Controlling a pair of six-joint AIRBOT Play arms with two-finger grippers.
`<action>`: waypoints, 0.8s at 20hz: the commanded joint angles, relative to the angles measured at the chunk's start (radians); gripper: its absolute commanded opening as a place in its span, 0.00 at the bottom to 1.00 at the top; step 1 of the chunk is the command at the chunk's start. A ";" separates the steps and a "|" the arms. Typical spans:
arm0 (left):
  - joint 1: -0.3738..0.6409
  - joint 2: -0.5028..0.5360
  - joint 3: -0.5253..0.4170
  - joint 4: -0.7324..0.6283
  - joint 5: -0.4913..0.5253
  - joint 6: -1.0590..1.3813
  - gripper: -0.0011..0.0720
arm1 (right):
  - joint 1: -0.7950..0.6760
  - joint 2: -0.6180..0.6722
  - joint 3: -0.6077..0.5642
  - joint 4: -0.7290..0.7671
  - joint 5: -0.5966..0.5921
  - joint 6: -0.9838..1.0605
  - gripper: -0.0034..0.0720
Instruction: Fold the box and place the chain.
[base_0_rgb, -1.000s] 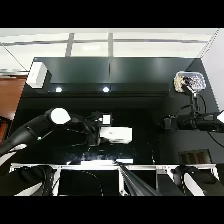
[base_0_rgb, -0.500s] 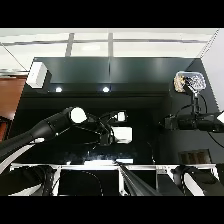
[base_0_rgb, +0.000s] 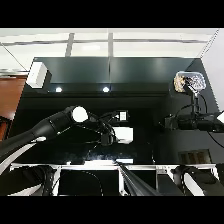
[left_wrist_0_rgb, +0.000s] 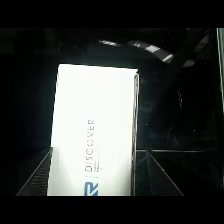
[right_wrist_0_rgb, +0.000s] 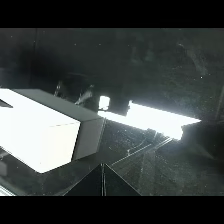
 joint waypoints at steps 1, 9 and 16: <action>0.005 0.000 0.009 0.008 -0.003 0.002 0.99 | 0.000 0.001 -0.001 0.000 0.000 0.000 0.06; 0.005 -0.005 0.009 0.055 -0.017 -0.045 0.99 | 0.000 0.001 -0.001 0.000 0.000 0.000 0.06; -0.004 -0.020 0.009 0.053 -0.020 -0.053 0.99 | 0.000 0.001 -0.001 0.000 0.000 0.000 0.06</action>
